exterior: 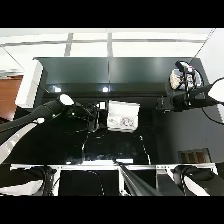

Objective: Fold the box and place the chain.

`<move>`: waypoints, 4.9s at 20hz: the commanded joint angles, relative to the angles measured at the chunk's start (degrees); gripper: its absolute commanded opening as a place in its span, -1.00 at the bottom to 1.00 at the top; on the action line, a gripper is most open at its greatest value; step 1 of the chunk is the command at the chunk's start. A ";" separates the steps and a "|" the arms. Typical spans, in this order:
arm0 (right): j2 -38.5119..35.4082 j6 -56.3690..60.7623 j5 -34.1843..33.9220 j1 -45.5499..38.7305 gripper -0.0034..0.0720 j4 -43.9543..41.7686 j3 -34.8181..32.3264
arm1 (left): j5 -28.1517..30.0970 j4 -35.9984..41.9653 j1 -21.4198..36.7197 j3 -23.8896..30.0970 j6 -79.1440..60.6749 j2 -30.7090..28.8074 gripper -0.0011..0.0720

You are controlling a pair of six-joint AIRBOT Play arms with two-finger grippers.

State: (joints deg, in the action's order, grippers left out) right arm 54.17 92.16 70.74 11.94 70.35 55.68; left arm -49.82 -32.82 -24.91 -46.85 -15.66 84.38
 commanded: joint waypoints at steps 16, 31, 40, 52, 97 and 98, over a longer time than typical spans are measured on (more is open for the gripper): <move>0.02 -0.02 -2.03 -0.02 0.08 0.02 0.00 | 0.79 -2.51 -3.15 -2.01 1.16 1.46 0.96; 12.13 -14.49 -27.67 2.45 0.93 -18.25 -4.92 | 1.79 -2.54 -4.48 -2.01 1.11 1.49 0.14; 11.15 -66.62 -12.07 7.48 0.93 -18.86 -3.10 | 1.81 -2.54 -4.48 -2.01 1.11 1.49 0.14; 11.28 -82.05 -11.96 8.04 0.93 -26.77 -9.99 | 1.81 -2.54 -4.48 -2.01 1.11 1.49 0.14; 11.82 -74.95 -10.75 8.87 0.08 -20.79 -10.82 | 1.81 -2.54 -4.48 -2.01 1.11 1.49 0.14; 11.85 -74.97 -10.78 8.87 0.08 -20.79 -10.82 | 1.81 -2.54 -4.48 -2.01 1.11 1.49 0.14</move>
State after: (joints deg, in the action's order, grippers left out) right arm 66.00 17.17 59.90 20.78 49.67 44.88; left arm -48.12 -35.35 -29.36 -48.82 -14.55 85.82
